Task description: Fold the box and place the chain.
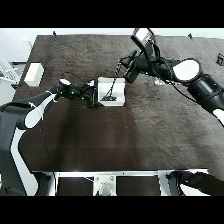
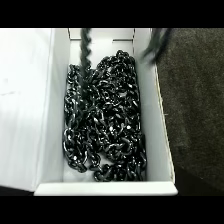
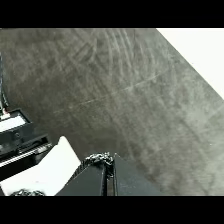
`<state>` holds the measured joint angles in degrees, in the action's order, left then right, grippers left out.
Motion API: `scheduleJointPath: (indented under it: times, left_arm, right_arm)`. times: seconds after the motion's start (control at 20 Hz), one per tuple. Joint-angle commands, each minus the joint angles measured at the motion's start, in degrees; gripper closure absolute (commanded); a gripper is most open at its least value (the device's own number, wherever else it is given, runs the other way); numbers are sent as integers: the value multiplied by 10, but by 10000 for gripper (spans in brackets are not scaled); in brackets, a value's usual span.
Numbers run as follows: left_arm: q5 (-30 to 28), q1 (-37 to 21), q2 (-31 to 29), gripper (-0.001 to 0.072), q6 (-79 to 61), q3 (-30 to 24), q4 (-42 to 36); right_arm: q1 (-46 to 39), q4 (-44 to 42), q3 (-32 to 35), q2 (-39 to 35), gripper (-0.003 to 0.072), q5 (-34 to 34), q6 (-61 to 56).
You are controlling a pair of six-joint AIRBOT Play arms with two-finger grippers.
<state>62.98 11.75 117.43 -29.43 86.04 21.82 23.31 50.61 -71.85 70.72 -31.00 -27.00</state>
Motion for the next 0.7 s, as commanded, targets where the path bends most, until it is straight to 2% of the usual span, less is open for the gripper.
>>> scheduleJointPath:
  times: [0.0, 0.3, 0.4, 0.45, 0.5, 0.55, 0.65]
  left_arm:
    - [0, 0, 0, 355, 0, 0, 0]
    - [0, 0, 0, 355, 0, 0, 0]
    - [0, 0, 0, 356, 0, 0, 0]
    - [0, 0, 0, 355, 0, 0, 0]
    - [0, 0, 0, 356, 0, 0, 0]
    - [0, 0, 0, 355, 0, 0, 0]
    - [0, 0, 0, 355, 0, 0, 0]
  right_arm:
    - [2, -19, -1, 30, 677, 3, -5]
    - [2, -41, 13, 111, 676, -35, -16]
    - [0, -41, 37, 153, 675, -18, -15]
    - [0, -41, 39, 168, 602, -20, -15]
    - [0, -41, 39, 174, 349, -15, -13]
    - [0, -37, 38, 175, 289, 0, -12]
    - [-3, -28, 23, 161, 288, 4, -9]
